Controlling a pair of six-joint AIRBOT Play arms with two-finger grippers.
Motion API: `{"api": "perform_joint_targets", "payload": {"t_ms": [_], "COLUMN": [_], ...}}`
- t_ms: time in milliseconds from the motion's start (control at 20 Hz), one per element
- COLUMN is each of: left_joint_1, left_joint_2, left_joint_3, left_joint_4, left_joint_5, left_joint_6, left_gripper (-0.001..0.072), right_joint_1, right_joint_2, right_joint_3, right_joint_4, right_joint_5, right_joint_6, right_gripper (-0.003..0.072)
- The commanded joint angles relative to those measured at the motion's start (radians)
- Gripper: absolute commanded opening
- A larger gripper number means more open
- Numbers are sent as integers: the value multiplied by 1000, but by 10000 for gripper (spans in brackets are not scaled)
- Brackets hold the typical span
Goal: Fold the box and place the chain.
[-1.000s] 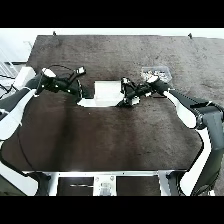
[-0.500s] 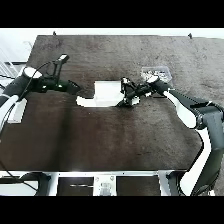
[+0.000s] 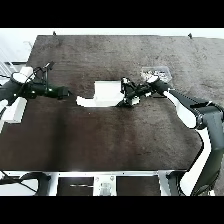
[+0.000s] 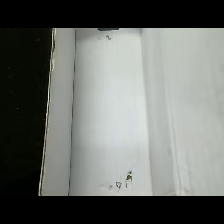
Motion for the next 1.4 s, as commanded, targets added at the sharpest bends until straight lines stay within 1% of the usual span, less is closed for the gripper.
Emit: {"api": "perform_joint_targets", "payload": {"t_ms": [0, 400, 600, 850, 950, 1050, 1150, 1250, 1300, 1350], "left_joint_1": [8, 8, 1, -64, -97, -134, -152, -156, -156, -156], "left_joint_2": [-38, -121, -177, -212, -238, -242, -240, -240, -240, -240], "left_joint_3": [-3, -3, -3, -2, -2, 0, 27, 56, 67, 73], "left_joint_4": [16, 14, -31, -78, -140, -176, -192, -208, -223, -240], "left_joint_5": [-31, -9, -1, 79, 99, 127, 120, 91, 76, 63], "left_joint_6": [-112, -198, -197, -203, -206, -190, -177, -162, -147, -131], "left_gripper": [17, 18, 18, 19, 19, 19, 21, 21, 58, 244], "right_joint_1": [0, 0, 0, 0, 0, 0, 0, 0, 0, 0], "right_joint_2": [0, 0, 0, 0, 0, 0, 0, 0, 0, 0], "right_joint_3": [0, 0, 0, 0, 0, 0, 0, 0, 0, 0], "right_joint_4": [0, 0, 0, 0, 0, 0, 0, 0, 0, 0], "right_joint_5": [0, 0, 0, 0, 0, 0, 0, 0, 0, 0], "right_joint_6": [0, 0, 0, 0, 0, 0, 0, 0, 0, 0], "right_gripper": [586, 585, 586, 585, 585, 585, 585, 585, 585, 585]}}
